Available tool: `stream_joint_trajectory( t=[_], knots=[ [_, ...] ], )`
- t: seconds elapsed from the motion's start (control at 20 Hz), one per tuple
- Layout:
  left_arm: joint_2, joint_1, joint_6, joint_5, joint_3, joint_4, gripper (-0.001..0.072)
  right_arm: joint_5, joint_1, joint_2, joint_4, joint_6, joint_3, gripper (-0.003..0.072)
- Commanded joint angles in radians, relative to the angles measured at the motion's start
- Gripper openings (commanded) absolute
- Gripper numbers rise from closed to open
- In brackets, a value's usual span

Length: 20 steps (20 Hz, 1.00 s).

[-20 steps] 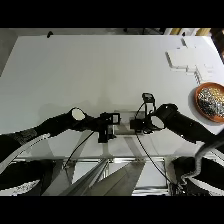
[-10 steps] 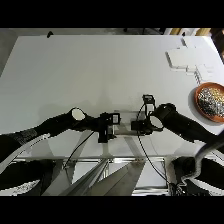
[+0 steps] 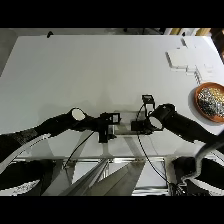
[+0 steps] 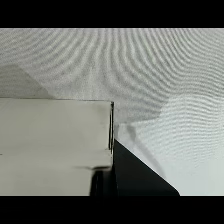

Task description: Fold the box and place the chain.

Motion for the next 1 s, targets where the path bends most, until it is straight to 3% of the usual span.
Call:
stream_joint_trajectory(
  t=[0.0,0.05,0.1,0.15,0.2,0.6,0.8,0.95],
  knots=[
    [0.000,0.000,0.002,0.000,0.001,0.002,0.0173,0.005,0.000,0.000,-0.008,-0.001,0.001,0.0014],
    [0.000,0.000,0.002,0.000,0.001,0.002,0.0173,0.005,0.000,0.002,-0.008,-0.006,0.001,0.0018],
    [0.000,0.000,0.002,0.000,0.001,0.002,0.0173,0.004,0.000,0.008,-0.008,-0.009,0.001,0.0105],
    [0.000,0.000,0.002,0.000,0.001,0.002,0.0173,0.005,0.000,0.023,-0.008,-0.032,0.001,0.0271],
    [0.000,0.000,0.002,0.000,0.001,0.002,0.0173,0.007,0.000,0.043,-0.008,-0.069,0.001,0.0345],
    [0.000,0.000,0.003,0.000,0.001,0.002,0.0173,0.159,-0.002,0.409,-0.063,-0.352,0.001,0.0345],
    [0.000,0.000,0.002,0.000,0.001,0.002,0.0173,0.176,-0.002,0.583,-0.236,-0.375,0.000,0.0343],
    [0.000,0.000,0.002,0.000,0.001,0.002,0.0173,0.194,-0.002,0.612,-0.389,-0.375,-0.001,0.0343]
  ],
)
